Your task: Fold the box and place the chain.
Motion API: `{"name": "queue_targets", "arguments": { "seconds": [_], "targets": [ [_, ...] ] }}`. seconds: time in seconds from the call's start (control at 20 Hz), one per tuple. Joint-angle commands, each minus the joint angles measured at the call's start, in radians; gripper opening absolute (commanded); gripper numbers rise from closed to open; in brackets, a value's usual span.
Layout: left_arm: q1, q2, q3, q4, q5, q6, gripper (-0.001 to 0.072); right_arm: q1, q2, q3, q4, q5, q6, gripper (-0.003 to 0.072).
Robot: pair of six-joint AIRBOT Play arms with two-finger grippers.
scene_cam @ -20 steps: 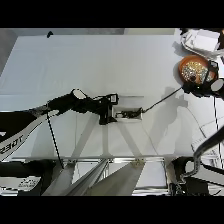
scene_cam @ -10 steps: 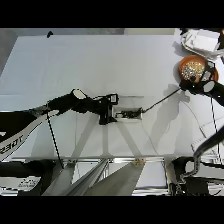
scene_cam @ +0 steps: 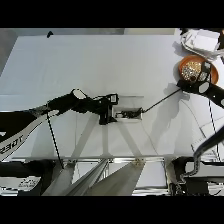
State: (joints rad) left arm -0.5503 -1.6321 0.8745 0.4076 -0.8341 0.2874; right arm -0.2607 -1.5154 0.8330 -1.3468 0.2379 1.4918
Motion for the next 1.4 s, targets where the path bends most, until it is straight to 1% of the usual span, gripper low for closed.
{"name": "queue_targets", "arguments": {
  "seconds": [0.0, 0.15, 0.3, 0.4, 0.65, 0.8, 0.95, 1.1, 1.35],
  "targets": [
    [0.0, 0.0, 0.0, 0.0, 0.0, 0.0, 0.0329, 0.014, 0.04, 0.0, -0.008, 0.055, -0.056, 0.001],
    [0.0, 0.0, 0.0, 0.0, 0.0, 0.0, 0.0329, 0.039, 0.175, 0.0, -0.008, 0.201, -0.14, 0.001],
    [0.0, 0.0, 0.0, 0.0, 0.0, 0.0, 0.0329, 0.073, 0.385, 0.0, -0.007, 0.408, -0.166, 0.0011],
    [0.0, 0.0, 0.0, 0.0, 0.0, 0.0, 0.0329, 0.101, 0.534, 0.0, -0.007, 0.517, -0.19, 0.0011],
    [0.0, 0.0, 0.0, 0.0, 0.0, 0.0, 0.0329, 0.203, 0.826, 0.0, 0.012, 0.691, -0.193, 0.0011],
    [0.0, 0.0, 0.0, 0.0, 0.0, 0.0, 0.0329, 0.304, 0.958, 0.0, 0.077, 0.743, -0.192, 0.001],
    [0.0, 0.0, 0.0, 0.0, 0.0, 0.0, 0.0329, 0.385, 1.03, 0.024, 0.179, 0.778, -0.192, 0.001],
    [0.0, 0.0, 0.0, 0.0, 0.0, 0.0, 0.0329, 0.434, 1.039, 0.079, 0.287, 0.793, -0.192, 0.001],
    [0.0, 0.0, 0.0, 0.0, 0.0, 0.0, 0.0329, 0.459, 1.039, 0.11, 0.447, 0.725, -0.204, 0.001]
  ]
}}
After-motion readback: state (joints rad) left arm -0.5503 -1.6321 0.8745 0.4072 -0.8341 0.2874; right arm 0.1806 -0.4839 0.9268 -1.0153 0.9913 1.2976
